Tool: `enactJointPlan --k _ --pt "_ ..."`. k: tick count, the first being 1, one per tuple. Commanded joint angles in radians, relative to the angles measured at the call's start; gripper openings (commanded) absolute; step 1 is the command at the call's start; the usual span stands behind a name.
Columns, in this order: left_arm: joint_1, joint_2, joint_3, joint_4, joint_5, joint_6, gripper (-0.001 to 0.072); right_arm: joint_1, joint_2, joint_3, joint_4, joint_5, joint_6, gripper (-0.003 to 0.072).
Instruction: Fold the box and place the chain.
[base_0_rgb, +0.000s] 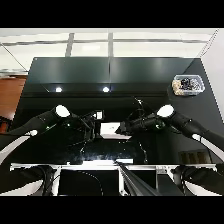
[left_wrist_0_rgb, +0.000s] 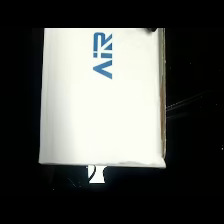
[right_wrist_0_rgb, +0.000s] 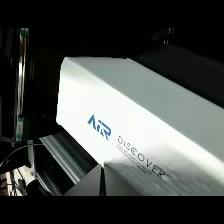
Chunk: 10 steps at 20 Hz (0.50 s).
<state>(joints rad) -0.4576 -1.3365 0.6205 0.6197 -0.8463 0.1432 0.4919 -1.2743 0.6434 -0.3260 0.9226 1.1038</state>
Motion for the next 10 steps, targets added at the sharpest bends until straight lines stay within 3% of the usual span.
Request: enactJointPlan --k 1,7,10 --pt "0.0 0.0 0.0 0.0 0.0 -0.001 0.0412 0.002 -0.008 0.0 -0.008 -0.042 -0.001 0.003" --pt "0.0 0.0 0.0 0.0 0.0 -0.001 0.0411 0.002 -0.008 0.0 -0.031 -0.069 -0.001 0.003" --pt "0.0 0.0 0.0 0.0 -0.001 -0.001 0.0411 -0.026 -0.001 0.0 -0.056 -0.011 -0.007 0.0031"
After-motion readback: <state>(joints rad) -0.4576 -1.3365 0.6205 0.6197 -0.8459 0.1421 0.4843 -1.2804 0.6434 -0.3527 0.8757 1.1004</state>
